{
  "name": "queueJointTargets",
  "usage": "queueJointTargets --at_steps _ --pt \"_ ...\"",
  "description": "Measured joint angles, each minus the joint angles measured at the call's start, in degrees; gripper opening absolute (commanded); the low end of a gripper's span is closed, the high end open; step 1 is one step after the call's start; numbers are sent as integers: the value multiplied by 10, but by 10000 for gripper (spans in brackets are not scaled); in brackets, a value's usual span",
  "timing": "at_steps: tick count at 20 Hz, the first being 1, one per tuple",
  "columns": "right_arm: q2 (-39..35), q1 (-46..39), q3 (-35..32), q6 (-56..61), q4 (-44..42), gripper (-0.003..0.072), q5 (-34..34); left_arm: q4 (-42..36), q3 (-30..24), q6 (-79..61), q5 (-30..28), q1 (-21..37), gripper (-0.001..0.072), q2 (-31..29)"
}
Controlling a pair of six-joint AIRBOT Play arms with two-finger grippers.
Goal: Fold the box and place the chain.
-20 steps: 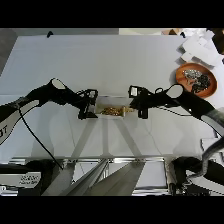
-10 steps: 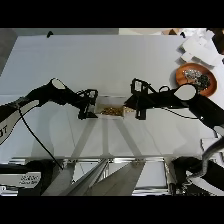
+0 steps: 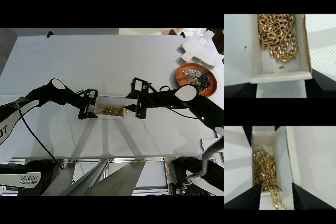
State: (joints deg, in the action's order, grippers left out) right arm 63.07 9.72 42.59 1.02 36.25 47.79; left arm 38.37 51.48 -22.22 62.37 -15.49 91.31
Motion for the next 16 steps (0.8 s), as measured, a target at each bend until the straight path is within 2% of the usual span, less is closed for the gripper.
queueJointTargets --at_steps 3,7,10,16 --pt "23 -53 -5 -27 7 413 25 0 0 0 0 0 335 0" --pt "92 -84 -7 -81 6 414 29 0 0 0 0 0 335 0" --pt "149 -85 -7 -163 -13 414 24 0 0 0 0 0 335 0" --pt "217 -58 -7 -308 -92 413 10 0 0 0 0 0 335 0"
